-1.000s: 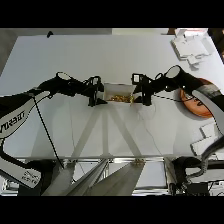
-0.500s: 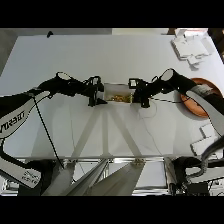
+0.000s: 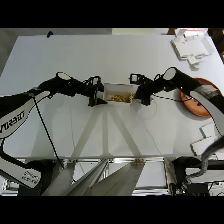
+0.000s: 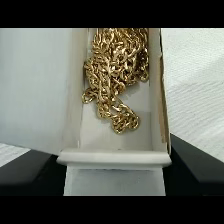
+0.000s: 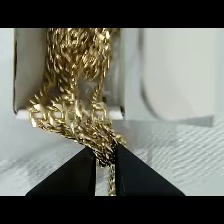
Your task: Fold the box and place the chain.
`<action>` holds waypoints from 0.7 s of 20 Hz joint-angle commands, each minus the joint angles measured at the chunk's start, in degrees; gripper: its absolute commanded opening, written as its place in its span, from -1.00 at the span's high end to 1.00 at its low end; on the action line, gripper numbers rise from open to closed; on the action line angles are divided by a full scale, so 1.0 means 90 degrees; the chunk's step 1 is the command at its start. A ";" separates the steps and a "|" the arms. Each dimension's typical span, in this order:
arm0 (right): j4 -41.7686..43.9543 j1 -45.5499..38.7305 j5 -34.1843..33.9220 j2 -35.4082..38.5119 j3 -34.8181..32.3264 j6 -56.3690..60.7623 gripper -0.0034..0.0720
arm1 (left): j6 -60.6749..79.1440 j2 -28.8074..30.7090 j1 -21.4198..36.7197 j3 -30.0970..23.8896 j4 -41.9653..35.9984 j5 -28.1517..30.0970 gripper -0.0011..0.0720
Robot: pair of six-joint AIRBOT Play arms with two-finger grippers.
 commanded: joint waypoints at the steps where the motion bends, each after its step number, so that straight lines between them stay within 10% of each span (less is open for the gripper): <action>1: 0.0010 0.0007 -0.0070 0.0508 0.0005 0.0403 0.89 | 0.0000 0.0000 0.0000 0.0005 0.0000 0.0000 -0.06; 9: 0.0510 0.0687 -0.0228 0.1409 0.0129 0.0753 0.88 | 0.0000 0.0000 0.0000 0.0005 0.0000 -0.0002 -0.06; 14: 0.0612 0.1613 -0.1620 0.1399 0.0199 0.1025 0.88 | 0.0000 0.0000 0.0000 0.0005 0.0000 -0.0002 -0.06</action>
